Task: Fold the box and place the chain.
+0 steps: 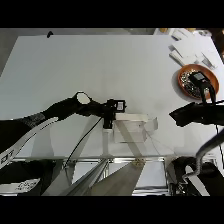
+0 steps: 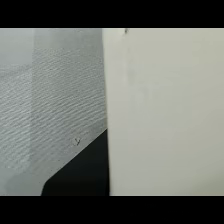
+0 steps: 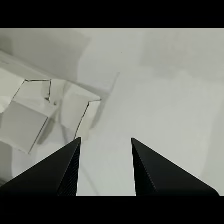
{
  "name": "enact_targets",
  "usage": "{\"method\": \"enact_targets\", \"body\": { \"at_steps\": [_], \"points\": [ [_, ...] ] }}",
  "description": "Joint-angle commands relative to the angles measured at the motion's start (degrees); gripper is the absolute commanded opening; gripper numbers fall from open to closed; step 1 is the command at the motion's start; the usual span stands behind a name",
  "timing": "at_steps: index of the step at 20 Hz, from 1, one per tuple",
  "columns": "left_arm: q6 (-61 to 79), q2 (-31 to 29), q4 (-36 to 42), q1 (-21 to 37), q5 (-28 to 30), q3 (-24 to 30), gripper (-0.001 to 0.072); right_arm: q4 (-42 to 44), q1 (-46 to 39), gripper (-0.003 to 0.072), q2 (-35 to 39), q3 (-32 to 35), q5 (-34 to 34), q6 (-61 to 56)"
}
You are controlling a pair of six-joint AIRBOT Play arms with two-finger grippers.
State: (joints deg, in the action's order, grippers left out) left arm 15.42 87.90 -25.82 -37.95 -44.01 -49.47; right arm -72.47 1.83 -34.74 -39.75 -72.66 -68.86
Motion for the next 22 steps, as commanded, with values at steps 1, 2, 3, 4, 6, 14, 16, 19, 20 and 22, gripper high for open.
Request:
{"method": "enact_targets", "body": {
  "at_steps": [1, 2, 3, 4, 6, 14, 16, 19, 20, 22],
  "points": [
    [-0.2, 0.7, -0.4, 0.0, 0.1, -0.2, 0.0007, -0.2, 0.1, 0.0315, 0.0, 0.0, -0.1, 0.4],
    [-0.2, 1.0, -0.4, 0.0, 0.1, -0.2, 0.0007, -0.2, 0.1, 0.0315, 0.0, 0.0, -0.1, 0.4],
    [-0.2, 1.2, -0.4, 0.0, 0.1, -0.2, 0.0007, -0.2, 0.1, 0.0315, 0.0, 0.0, -0.1, 0.4],
    [-0.2, 1.2, -0.4, 0.0, 0.1, -0.2, 0.0008, -0.2, 0.1, 0.0315, 0.0, 0.0, -0.1, 0.4],
    [-0.2, 1.2, -0.4, 0.0, 0.1, -0.2, 0.0011, -0.2, 0.1, 0.0315, 0.0, 0.0, -0.1, 0.4],
    [-0.2, 1.2, -0.4, 0.0, -0.4, -0.2, 0.0013, 2.4, 1.4, 0.0190, 0.0, 0.0, -2.5, 9.7],
    [-0.2, 1.2, -0.4, 0.0, -0.4, -0.2, 0.0013, 4.1, 5.0, 0.0013, 0.0, 1.1, -5.1, 17.1],
    [-0.2, 1.2, -0.4, 0.0, -0.4, -0.2, 0.0013, 5.6, 12.7, 0.0012, 0.0, 5.2, -5.6, 23.6],
    [-0.2, 1.2, -0.4, 0.0, -0.4, -0.2, 0.0013, 5.6, 15.8, 0.0012, 0.0, 6.9, -5.4, 25.3],
    [-0.2, 1.2, -0.4, 0.0, -0.4, -0.2, 0.0013, 5.2, 22.4, 0.0012, 0.0, 9.9, -3.3, 26.1]
  ]
}}
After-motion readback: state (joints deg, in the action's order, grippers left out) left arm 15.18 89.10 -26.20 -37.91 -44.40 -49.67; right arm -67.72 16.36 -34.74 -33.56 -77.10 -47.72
